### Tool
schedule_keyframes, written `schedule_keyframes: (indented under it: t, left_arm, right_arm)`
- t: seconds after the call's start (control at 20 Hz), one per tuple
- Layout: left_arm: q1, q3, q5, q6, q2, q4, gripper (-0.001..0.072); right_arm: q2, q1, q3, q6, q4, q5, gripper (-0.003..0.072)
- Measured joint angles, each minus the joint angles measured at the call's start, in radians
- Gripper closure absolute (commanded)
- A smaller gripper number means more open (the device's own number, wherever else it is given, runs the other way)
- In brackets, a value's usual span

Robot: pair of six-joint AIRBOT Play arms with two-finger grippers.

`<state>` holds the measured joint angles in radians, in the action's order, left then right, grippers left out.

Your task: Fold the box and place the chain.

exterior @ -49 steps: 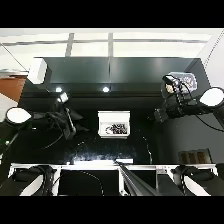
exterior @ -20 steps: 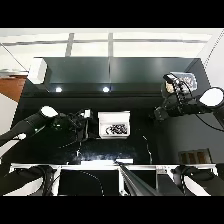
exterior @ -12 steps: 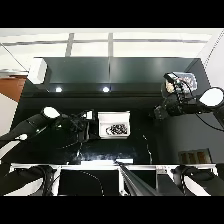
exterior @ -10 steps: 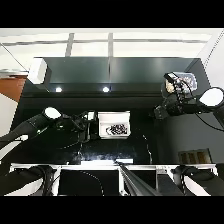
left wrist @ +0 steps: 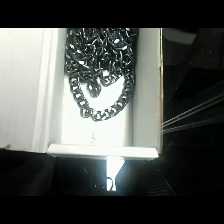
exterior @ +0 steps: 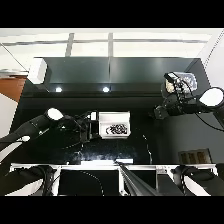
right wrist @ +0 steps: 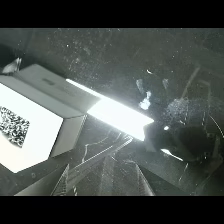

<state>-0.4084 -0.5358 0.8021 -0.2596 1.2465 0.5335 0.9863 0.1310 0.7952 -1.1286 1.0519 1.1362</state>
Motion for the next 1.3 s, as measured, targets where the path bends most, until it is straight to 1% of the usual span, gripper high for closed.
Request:
schedule_keyframes:
  t: [0.05,0.2,0.3,0.45,0.6,0.75,0.85,1.05,1.2,1.3]
  left_arm:
    - [-0.001,0.000,-0.003,0.002,0.000,0.000,0.0422]
    - [-0.002,0.000,-0.008,0.006,0.000,-0.002,0.0434]
    - [-0.002,0.000,-0.011,0.008,0.000,-0.002,0.0434]
    - [-0.002,0.000,-0.015,0.010,0.000,-0.002,0.0433]
    - [-0.003,0.000,-0.016,0.011,0.000,-0.002,0.0434]
    - [-0.003,0.000,-0.016,0.011,0.000,-0.002,0.0433]
    - [-0.003,0.000,-0.017,0.011,0.000,-0.002,0.0433]
    - [-0.003,0.000,-0.016,0.011,0.000,-0.001,0.0433]
    - [-0.003,-0.001,-0.016,0.010,0.000,0.000,0.0433]
    - [-0.003,-0.001,-0.016,0.010,0.000,0.000,0.0433]
  right_arm:
    - [0.000,0.000,0.000,0.000,0.000,0.000,0.0186]
    - [0.000,0.000,0.000,0.000,-0.025,-0.006,0.0184]
    - [0.000,0.010,0.000,0.008,-0.076,-0.038,-0.0019]
    - [0.016,0.074,0.030,0.045,-0.134,-0.158,-0.0019]
    - [0.082,0.150,0.103,0.080,-0.146,-0.274,-0.0018]
    - [0.173,0.201,0.156,0.169,-0.164,-0.309,-0.0017]
    - [0.220,0.224,0.171,0.268,-0.187,-0.267,-0.0017]
    - [0.265,0.253,0.184,0.449,-0.211,-0.097,-0.0017]
    - [0.275,0.262,0.187,0.519,-0.218,-0.004,-0.0017]
    - [0.279,0.269,0.188,0.550,-0.223,0.029,-0.0017]
